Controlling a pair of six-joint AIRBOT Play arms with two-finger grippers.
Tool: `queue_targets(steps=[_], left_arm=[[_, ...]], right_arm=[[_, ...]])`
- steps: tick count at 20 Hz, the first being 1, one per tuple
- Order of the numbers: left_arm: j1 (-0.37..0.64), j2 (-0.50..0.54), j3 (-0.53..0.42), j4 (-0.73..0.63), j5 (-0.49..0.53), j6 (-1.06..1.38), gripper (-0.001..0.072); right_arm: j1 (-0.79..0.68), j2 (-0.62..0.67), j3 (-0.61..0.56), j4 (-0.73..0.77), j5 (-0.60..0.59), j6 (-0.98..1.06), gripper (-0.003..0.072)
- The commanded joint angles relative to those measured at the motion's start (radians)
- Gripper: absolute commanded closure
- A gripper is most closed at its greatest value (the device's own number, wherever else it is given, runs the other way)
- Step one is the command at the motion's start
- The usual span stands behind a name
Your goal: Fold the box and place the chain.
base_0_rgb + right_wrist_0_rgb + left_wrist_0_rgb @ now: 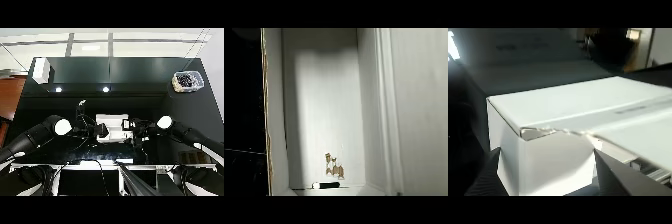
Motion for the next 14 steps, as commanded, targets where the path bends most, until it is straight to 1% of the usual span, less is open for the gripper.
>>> queue_targets(steps=[1, 6, 9, 11, 14], left_arm=[[0.001, 0.000, 0.020, 0.013, -0.054, 0.021, 0.0000], [0.001, 0.001, 0.027, 0.019, -0.062, 0.023, 0.0001], [0.001, 0.001, 0.027, 0.023, -0.084, 0.031, -0.0004], [0.001, 0.000, 0.026, 0.054, -0.087, 0.030, -0.0004], [0.001, -0.002, 0.026, 0.076, -0.026, 0.024, -0.0004]], right_arm=[[0.000, 0.000, -0.001, 0.000, 0.001, 0.000, 0.0451], [0.000, 0.000, -0.001, 0.000, 0.001, 0.000, 0.0451], [0.000, 0.000, -0.001, 0.000, 0.001, 0.000, 0.0451], [0.000, 0.000, -0.001, 0.000, 0.001, 0.000, 0.0451], [0.000, 0.000, -0.001, 0.000, 0.001, 0.000, 0.0451]])
